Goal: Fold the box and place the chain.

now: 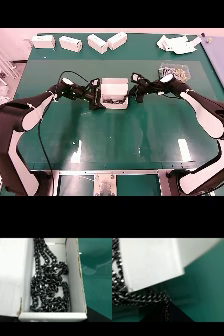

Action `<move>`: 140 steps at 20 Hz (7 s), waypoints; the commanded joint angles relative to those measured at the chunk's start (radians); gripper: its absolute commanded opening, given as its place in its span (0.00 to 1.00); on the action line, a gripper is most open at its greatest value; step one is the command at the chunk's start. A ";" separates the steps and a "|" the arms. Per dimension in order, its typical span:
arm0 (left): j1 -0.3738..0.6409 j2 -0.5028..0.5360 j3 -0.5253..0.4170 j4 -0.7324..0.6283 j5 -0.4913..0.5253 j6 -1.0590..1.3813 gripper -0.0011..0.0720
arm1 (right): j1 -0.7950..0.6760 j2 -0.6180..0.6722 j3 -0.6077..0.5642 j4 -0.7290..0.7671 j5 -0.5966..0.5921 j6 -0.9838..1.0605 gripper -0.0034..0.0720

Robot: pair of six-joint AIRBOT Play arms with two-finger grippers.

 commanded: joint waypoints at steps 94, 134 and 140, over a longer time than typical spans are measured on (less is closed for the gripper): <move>0.001 0.001 0.001 0.000 0.000 0.000 0.87 | -0.026 -0.146 0.239 -0.289 0.201 0.097 0.14; 0.001 0.001 0.001 0.000 0.000 0.000 0.87 | 0.259 0.511 0.445 -0.275 -0.141 0.531 0.05; 0.001 0.001 0.001 0.000 0.000 0.000 0.87 | 0.264 0.494 0.444 -0.311 -0.101 0.713 0.05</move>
